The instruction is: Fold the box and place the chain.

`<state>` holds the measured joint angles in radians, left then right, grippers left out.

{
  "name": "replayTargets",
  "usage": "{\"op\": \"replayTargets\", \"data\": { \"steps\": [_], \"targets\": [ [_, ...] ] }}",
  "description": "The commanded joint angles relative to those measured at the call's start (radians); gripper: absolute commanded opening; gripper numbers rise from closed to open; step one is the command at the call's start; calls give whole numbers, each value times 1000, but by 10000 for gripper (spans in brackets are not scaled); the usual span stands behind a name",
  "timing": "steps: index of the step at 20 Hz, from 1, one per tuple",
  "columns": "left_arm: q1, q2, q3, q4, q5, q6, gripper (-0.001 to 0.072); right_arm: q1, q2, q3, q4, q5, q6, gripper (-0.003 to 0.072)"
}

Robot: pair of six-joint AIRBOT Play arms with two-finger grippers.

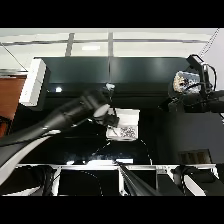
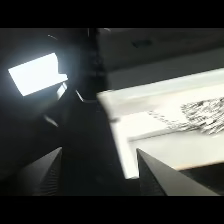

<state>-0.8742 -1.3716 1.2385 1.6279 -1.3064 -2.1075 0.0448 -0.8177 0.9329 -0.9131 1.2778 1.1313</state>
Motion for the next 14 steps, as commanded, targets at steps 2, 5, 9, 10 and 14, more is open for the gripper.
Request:
{"op": "replayTargets", "data": {
  "steps": [2,5,9,10,14],
  "targets": [
    [175,184,-107,25,12,200,531,-94,1,1,-31,36,49,288],
    [439,301,-298,-171,155,295,532,-137,1,1,-31,80,70,287],
    [743,346,-618,-975,396,950,533,-137,1,1,-27,84,101,287],
    [776,333,-680,-1139,385,1159,533,-137,1,1,-26,84,109,288],
    [749,272,-758,-1257,249,1673,714,-137,1,1,-26,83,119,228]
  ]
}}
